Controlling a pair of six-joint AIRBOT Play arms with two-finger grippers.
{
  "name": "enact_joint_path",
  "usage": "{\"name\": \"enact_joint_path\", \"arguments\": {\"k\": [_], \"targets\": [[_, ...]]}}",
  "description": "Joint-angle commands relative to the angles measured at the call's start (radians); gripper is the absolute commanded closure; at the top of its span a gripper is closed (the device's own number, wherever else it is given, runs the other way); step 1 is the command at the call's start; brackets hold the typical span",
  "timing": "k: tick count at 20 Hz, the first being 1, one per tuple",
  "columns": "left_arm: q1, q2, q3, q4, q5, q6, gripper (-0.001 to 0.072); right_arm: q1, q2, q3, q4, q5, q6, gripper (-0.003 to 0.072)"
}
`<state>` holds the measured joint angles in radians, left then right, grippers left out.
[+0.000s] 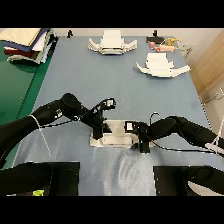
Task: Fold the box.
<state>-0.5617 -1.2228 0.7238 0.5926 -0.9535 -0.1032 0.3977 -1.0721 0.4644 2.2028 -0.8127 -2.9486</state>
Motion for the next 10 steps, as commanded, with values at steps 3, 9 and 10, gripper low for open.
{"name": "enact_joint_path", "arguments": {"k": [3, 9, 10], "targets": [[0.005, 0.003, 0.0, -0.001, -0.022, -0.063, 0.0134, 0.001, -0.001, 0.0, 0.0, -0.005, 0.001, 0.0241], [0.068, 0.124, 0.0, 0.248, -0.161, -0.388, 0.0102, 0.001, -0.001, 0.0, 0.0, -0.005, 0.001, 0.0241], [0.08, 0.158, 0.0, 0.292, -0.19, -0.451, 0.0102, 0.001, -0.001, 0.0, 0.0, -0.005, 0.0, 0.0241]]}}
